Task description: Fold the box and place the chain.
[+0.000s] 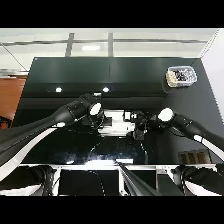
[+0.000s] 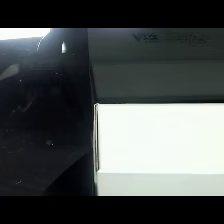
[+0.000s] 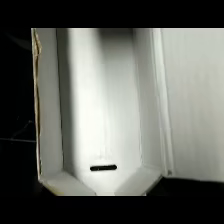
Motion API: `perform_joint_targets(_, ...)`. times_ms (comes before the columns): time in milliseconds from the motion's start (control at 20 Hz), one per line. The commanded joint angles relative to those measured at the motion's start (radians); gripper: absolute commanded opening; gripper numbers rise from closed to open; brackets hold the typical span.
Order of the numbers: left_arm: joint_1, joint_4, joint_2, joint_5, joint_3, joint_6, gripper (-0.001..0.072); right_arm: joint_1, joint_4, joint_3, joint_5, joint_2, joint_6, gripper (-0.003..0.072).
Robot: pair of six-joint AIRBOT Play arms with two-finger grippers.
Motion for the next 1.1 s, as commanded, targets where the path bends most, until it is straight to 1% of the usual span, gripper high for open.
perform_joint_targets(0,0.001,0.01,0.0,-0.007,0.001,-0.001,0.0031,0.0,-0.119,0.001,0.014,0.038,0.024,0.062)
perform_joint_targets(200,0.001,0.01,0.0,-0.006,0.001,-0.001,0.003,0.001,-0.124,0.001,0.003,0.038,0.005,0.0618)
perform_joint_targets(250,0.001,0.01,0.0,-0.006,0.001,-0.001,0.003,0.002,-0.105,0.001,0.003,0.038,-0.003,0.0582)
perform_joint_targets(300,0.001,0.01,0.0,-0.006,0.001,-0.001,0.0031,0.002,-0.096,0.001,0.003,0.038,-0.003,0.0475)
perform_joint_targets(350,0.001,0.01,0.0,-0.006,0.001,-0.001,0.0031,0.002,-0.077,0.001,0.003,0.038,-0.003,0.0468)
perform_joint_targets(400,0.001,0.01,0.0,-0.006,0.001,-0.001,0.0031,0.002,-0.061,0.001,0.003,0.037,-0.003,0.0358)
perform_joint_targets(450,0.001,0.01,0.0,-0.005,0.001,-0.001,0.0031,0.003,-0.045,0.0,0.003,0.037,-0.003,0.0186)
perform_joint_targets(650,0.001,0.01,0.0,0.0,0.001,-0.001,0.0031,0.025,0.067,0.0,-0.002,0.027,-0.002,0.0189)
perform_joint_targets(800,0.001,0.009,0.0,0.0,0.001,-0.001,0.0031,0.063,0.175,0.0,-0.039,-0.011,-0.002,0.0189)
perform_joint_targets(950,0.001,0.01,0.0,0.0,0.001,-0.001,0.0031,0.068,0.188,0.0,-0.063,-0.031,0.0,0.0187)
perform_joint_targets(1000,0.001,0.01,0.0,0.0,0.001,-0.001,0.0031,0.068,0.187,0.0,-0.063,-0.031,-0.001,0.0154)
perform_joint_targets(1050,0.001,0.009,0.0,0.0,0.001,-0.001,0.0031,0.068,0.181,0.0,-0.06,-0.031,0.0,0.0088)
